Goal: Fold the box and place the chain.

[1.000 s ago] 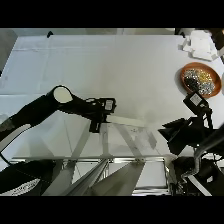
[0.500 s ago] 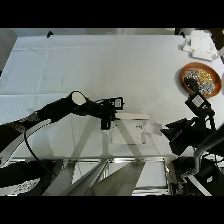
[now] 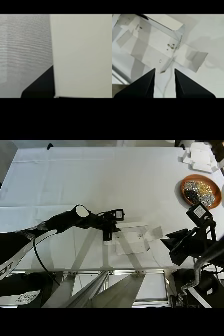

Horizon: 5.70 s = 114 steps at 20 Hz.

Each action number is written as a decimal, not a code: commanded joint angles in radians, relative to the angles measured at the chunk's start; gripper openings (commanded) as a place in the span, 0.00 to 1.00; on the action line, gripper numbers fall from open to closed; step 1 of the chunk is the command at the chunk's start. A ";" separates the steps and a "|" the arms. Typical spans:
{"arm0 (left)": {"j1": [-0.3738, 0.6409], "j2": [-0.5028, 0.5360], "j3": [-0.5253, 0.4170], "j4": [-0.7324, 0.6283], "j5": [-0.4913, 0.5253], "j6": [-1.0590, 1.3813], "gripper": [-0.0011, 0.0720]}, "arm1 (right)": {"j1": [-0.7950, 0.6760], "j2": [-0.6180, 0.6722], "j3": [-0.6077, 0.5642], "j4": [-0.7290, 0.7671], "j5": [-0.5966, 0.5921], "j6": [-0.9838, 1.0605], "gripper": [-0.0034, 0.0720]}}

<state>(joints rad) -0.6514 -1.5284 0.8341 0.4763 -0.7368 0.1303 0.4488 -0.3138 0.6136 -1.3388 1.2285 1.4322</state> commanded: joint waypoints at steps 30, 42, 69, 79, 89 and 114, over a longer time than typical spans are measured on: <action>0.014 -0.003 0.037 0.064 -0.139 0.143 0.02 | 0.000 0.000 0.000 -0.027 -0.017 0.000 0.41; 0.014 -0.004 0.037 0.063 -0.060 0.142 0.03 | 0.000 0.000 0.000 -0.027 -0.016 0.000 0.41; 0.014 -0.022 0.037 0.063 -0.060 0.138 0.03 | 0.000 -0.175 -0.254 0.072 -0.118 -0.688 0.56; 0.014 -0.022 0.037 0.062 -0.060 0.138 0.03 | 0.022 -0.330 -0.377 0.087 -0.496 -1.022 0.78; 0.014 -0.022 0.037 0.063 -0.060 0.138 0.03 | 0.200 -0.224 -0.547 0.047 -0.692 -1.011 0.95; 0.014 -0.022 0.037 0.063 -0.060 0.138 0.03 | 0.200 -0.146 -0.530 0.137 -0.698 -0.932 0.92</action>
<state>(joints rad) -0.6376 -1.5497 0.8715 0.5385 -0.7975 0.2680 0.6479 -0.4454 0.0822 -1.2255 0.5861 0.5003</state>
